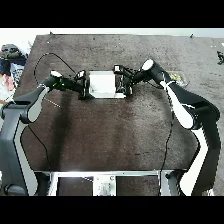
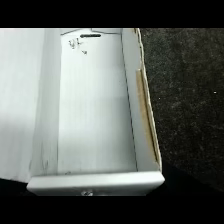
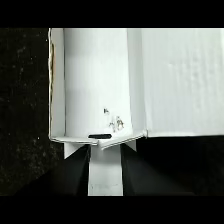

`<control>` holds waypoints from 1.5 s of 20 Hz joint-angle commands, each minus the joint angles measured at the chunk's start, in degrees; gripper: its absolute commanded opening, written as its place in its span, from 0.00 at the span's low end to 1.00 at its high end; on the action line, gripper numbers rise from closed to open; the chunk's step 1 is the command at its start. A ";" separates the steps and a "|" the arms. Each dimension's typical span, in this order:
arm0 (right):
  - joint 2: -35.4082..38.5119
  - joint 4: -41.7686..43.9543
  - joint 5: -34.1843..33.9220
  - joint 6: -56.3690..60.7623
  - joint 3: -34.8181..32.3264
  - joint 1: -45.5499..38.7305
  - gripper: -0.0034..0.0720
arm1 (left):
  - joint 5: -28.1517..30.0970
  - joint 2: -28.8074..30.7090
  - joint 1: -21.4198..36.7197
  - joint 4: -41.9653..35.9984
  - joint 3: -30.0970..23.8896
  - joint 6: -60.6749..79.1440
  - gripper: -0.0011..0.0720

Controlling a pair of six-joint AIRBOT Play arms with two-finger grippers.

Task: Fold the box and place the chain.

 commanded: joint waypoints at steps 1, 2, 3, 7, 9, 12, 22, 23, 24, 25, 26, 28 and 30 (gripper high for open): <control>-0.04 0.81 -0.07 0.00 -0.02 0.94 0.33 | 0.00 0.02 0.04 0.00 0.02 0.00 0.52; -0.04 0.81 -0.46 0.02 -0.02 1.31 0.33 | 0.02 0.02 0.04 0.00 0.02 0.02 0.52; -0.09 0.83 -0.98 0.00 -0.02 1.51 0.34 | 0.02 0.02 0.04 0.00 0.02 0.02 0.52; -1.14 3.74 -3.67 -2.75 0.00 1.70 0.36 | 0.02 0.02 0.04 0.00 0.02 0.02 0.52; -1.70 5.09 -3.67 -3.65 0.00 1.73 0.36 | 0.00 0.02 0.04 0.00 0.02 0.02 0.52; -1.81 5.09 -3.67 -3.67 0.00 1.73 0.56 | 0.00 0.02 0.04 0.00 0.02 0.02 0.52; -1.79 4.13 -3.23 -3.41 0.00 1.57 0.65 | 0.02 0.02 0.04 0.00 0.02 0.02 0.52; -1.70 4.00 -3.23 -3.32 0.00 1.40 0.48 | 0.02 0.02 0.04 0.00 0.02 0.02 0.52; -1.51 3.45 -3.26 -1.90 0.04 1.14 0.41 | 0.02 0.02 0.04 0.00 0.02 0.02 0.52; -1.20 2.58 -3.21 -0.13 0.04 0.72 0.41 | 0.02 0.02 0.04 0.00 0.02 0.02 0.52; -0.79 1.53 -3.19 2.08 0.04 0.28 0.41 | 0.02 0.02 0.04 0.00 0.02 0.02 0.52; 0.37 -1.20 -2.67 5.84 0.04 -0.81 0.18 | 0.02 0.02 0.04 0.00 0.02 0.02 0.52; 1.99 -1.84 -0.96 10.05 0.04 -2.08 0.06 | 0.02 0.02 0.04 0.00 0.02 0.02 0.52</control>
